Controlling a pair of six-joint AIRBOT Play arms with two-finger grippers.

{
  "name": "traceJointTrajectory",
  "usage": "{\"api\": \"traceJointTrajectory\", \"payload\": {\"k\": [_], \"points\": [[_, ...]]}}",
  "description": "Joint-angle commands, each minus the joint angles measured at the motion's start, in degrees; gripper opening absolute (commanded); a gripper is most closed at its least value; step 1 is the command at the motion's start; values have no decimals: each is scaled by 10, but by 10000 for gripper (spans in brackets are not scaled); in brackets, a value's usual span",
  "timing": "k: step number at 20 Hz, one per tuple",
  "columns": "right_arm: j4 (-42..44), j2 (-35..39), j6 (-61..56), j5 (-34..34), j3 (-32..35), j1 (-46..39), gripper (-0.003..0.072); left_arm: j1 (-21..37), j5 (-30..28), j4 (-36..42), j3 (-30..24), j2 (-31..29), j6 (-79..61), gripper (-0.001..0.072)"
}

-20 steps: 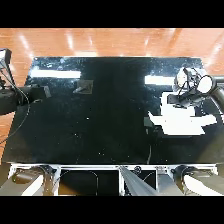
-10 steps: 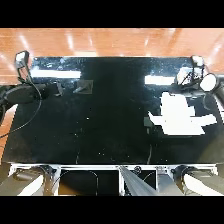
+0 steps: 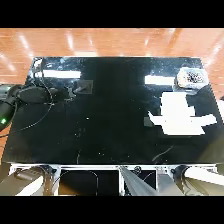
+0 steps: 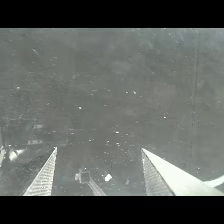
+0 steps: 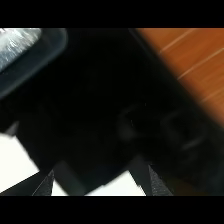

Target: Fold the box and place the chain.

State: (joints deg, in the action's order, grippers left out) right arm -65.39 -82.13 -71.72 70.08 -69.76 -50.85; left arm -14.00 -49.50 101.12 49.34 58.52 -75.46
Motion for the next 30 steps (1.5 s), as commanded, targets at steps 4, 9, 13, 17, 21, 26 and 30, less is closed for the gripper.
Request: {"api": "traceJointTrajectory", "payload": {"k": [4,9,13,17,21,26,30], "points": [[113,-139,123,175,-49,-108,713,-7,0,3,0,5,7,613],[103,-208,143,247,-49,-81,713,-7,4,3,0,5,7,613],[78,-233,138,263,-49,-36,713,-7,5,4,0,7,7,613],[29,-234,120,271,-49,12,703,-7,5,10,0,7,7,613],[78,-228,159,301,-48,51,37,-7,5,13,0,7,7,613],[197,-141,169,271,-30,151,37,-7,5,24,0,7,9,612],[260,-22,167,184,29,283,37,-7,5,26,0,7,9,613]]}}
